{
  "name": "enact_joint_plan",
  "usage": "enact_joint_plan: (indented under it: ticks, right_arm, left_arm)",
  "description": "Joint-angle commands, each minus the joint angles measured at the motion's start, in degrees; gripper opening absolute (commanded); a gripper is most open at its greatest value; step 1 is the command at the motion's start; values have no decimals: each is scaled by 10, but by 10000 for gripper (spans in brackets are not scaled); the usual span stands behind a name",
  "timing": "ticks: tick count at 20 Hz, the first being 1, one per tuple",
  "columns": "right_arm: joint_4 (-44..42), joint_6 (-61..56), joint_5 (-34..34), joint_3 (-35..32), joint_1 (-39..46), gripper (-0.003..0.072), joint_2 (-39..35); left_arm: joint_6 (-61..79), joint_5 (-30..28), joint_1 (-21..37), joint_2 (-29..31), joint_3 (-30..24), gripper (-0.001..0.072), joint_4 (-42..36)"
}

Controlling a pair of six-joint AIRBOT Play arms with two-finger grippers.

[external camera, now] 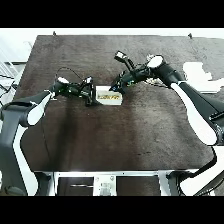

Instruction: Fold the box and place the chain.

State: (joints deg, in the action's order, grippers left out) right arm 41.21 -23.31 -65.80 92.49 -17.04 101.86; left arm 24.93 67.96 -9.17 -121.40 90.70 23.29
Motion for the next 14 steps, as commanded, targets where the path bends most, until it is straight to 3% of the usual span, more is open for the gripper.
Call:
enact_joint_plan:
  ticks: [1, 6, 10, 14]
  right_arm:
    - [11, 0, -8, 1, -9, 329, 1]
    - [22, 1, -8, 3, -10, 328, 6]
    - [-10, 26, -8, 43, -9, 329, -11]
    - [-12, 28, 85, 63, 4, 325, -9]
  left_arm:
    - [0, 0, 0, 0, 0, 428, 0]
    - [0, 0, 0, 0, 0, 429, 0]
    - [0, 0, 0, 0, 0, 428, 0]
    - [0, 0, 0, 0, 0, 428, 0]
